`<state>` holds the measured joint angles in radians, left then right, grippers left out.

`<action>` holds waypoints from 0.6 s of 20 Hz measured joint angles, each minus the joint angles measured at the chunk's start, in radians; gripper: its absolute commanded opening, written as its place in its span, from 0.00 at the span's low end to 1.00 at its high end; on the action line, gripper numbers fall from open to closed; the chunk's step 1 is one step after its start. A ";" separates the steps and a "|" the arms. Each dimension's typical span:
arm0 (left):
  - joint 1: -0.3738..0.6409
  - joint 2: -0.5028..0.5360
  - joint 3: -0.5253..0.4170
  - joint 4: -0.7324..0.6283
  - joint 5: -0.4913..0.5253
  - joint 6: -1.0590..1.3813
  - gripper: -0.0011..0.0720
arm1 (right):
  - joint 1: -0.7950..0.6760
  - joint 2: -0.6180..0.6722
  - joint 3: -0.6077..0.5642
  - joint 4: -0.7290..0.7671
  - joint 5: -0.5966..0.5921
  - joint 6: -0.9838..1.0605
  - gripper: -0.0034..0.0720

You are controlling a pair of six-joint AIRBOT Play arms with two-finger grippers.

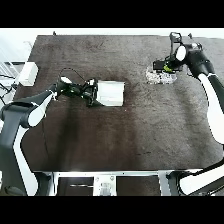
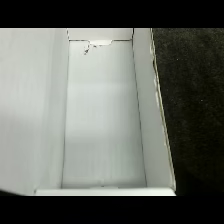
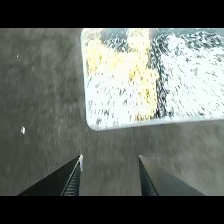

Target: Fold the box and place the chain.

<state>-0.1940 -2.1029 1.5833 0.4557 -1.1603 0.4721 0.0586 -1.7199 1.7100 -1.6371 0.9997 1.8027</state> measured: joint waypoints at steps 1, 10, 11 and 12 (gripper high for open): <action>0.000 0.000 0.000 0.000 0.000 0.000 0.50 | -0.023 -0.021 0.000 0.045 -0.025 -0.032 0.60; 0.000 0.000 0.000 0.000 -0.002 0.000 0.50 | -0.088 -0.166 0.007 0.233 -0.154 -0.180 0.49; 0.000 0.000 0.000 0.000 -0.002 0.000 0.50 | -0.088 -0.175 0.007 0.253 -0.158 -0.193 0.49; 0.000 0.000 0.000 0.000 -0.002 0.000 0.50 | -0.089 -0.186 0.007 0.267 -0.158 -0.204 0.48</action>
<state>-0.1940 -2.1029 1.5833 0.4557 -1.1622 0.4721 -0.0299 -1.9057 1.7172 -1.3705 0.8413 1.5982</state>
